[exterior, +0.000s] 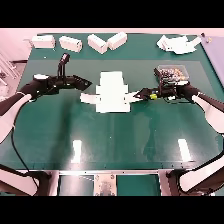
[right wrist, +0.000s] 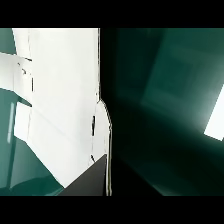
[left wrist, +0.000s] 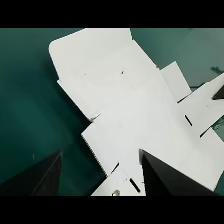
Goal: Fold the box and place the chain.
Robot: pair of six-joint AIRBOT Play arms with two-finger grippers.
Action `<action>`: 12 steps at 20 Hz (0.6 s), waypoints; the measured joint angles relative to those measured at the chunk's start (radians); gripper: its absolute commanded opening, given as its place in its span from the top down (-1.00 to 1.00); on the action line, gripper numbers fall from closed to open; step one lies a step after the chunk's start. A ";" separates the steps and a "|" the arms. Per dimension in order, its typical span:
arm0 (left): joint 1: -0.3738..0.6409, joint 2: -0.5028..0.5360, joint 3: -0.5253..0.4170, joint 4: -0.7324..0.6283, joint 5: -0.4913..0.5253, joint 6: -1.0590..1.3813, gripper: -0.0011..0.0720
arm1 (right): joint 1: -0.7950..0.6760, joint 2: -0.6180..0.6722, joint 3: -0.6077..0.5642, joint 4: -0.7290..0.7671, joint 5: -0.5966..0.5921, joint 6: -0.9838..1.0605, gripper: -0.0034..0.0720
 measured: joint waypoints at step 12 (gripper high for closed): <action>-0.001 -0.155 0.230 0.220 -0.172 -0.164 -0.59 | 0.005 0.002 0.000 0.000 0.007 -0.027 0.89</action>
